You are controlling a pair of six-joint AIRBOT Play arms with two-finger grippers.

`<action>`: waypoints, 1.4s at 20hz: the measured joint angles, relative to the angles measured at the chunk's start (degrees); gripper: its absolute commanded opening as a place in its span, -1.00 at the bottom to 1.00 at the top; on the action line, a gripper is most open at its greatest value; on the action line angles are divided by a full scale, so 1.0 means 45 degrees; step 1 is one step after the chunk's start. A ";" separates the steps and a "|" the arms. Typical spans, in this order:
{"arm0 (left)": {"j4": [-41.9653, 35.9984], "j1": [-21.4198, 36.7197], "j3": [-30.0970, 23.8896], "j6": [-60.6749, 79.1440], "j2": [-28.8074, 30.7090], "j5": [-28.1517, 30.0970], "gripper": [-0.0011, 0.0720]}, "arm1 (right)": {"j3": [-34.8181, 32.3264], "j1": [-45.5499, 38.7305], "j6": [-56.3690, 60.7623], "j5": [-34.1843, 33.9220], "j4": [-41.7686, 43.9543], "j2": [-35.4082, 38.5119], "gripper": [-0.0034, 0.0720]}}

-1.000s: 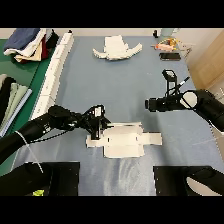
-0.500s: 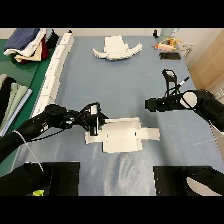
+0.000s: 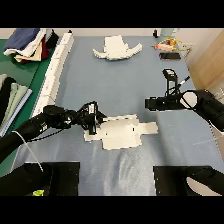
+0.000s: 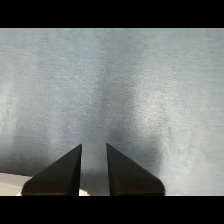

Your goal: Fold the box.

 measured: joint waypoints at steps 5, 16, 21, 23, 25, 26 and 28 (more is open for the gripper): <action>0.0005 0.0015 -0.0175 -0.0078 0.0000 0.0102 -0.93 | 0.0000 0.0005 -0.0005 -0.0199 0.0039 0.0000 -0.27; 0.0369 -0.0962 -0.0539 -0.0665 0.0000 0.1253 -0.93 | 0.0000 0.0029 -0.0005 -0.0461 0.0083 0.0000 -0.27; 0.0398 -0.1064 -0.0602 -0.0733 0.0000 0.1141 -0.93 | 0.0000 0.0029 -0.0005 -0.0471 0.0092 0.0000 -0.27; 0.0423 -0.1078 -0.0622 -0.0923 0.0000 0.0869 -0.93 | 0.0000 0.0029 -0.0005 -0.0471 0.0087 0.0000 -0.27; 0.0442 -0.1078 -0.0695 -0.1078 0.0000 0.0631 -0.93 | 0.0000 0.0029 -0.0005 -0.0476 0.0102 0.0000 -0.27; 0.0437 -0.1078 -0.0753 -0.1127 0.0000 0.0520 -0.93 | 0.0000 0.0029 -0.0005 -0.0476 0.0097 0.0000 -0.27; 0.0457 -0.1078 -0.0894 -0.1224 0.0000 0.0287 -0.93 | 0.0000 0.0029 -0.0005 -0.0476 0.0097 0.0000 -0.27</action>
